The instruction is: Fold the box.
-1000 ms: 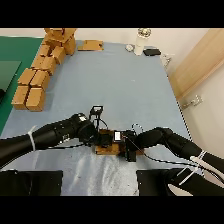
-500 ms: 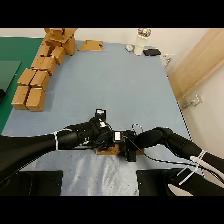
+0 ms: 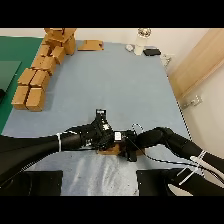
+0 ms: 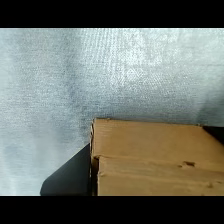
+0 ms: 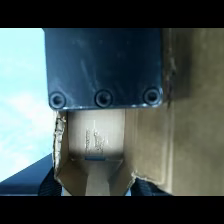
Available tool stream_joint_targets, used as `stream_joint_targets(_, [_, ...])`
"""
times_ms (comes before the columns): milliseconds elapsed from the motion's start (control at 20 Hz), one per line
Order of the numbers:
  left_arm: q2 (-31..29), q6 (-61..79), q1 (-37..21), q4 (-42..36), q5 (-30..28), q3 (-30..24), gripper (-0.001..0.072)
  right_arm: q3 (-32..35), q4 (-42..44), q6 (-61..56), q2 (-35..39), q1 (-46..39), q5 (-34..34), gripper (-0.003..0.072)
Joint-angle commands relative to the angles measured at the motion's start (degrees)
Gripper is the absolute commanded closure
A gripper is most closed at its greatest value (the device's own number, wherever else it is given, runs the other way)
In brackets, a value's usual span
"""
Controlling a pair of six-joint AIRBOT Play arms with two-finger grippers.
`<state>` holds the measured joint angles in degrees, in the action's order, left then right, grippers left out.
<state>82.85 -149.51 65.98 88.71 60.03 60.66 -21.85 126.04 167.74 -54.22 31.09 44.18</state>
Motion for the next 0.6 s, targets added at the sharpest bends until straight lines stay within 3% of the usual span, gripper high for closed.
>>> stream_joint_targets(0, [-0.02, 0.2, 0.11, -0.2, -0.46, 0.96, 0.0692, 0.02, 0.17, 0.07, 0.02, 0.04, -0.2, 0.0184])
stream_joint_targets(100, [-0.13, 0.5, 0.11, -0.2, 0.33, 2.14, 0.0227, 0.02, 0.17, 0.07, 0.02, 0.04, -0.17, 0.0184])
stream_joint_targets(300, [-1.77, 1.99, -0.02, 0.31, 7.15, 3.3, 0.0221, 0.02, 0.17, 0.07, 0.02, 0.04, -0.17, 0.0185])
stream_joint_targets(550, [-5.44, 2.73, -0.39, 0.35, 9.51, 3.3, 0.0221, 0.02, 0.17, 0.07, 0.02, 0.04, -0.17, 0.0184])
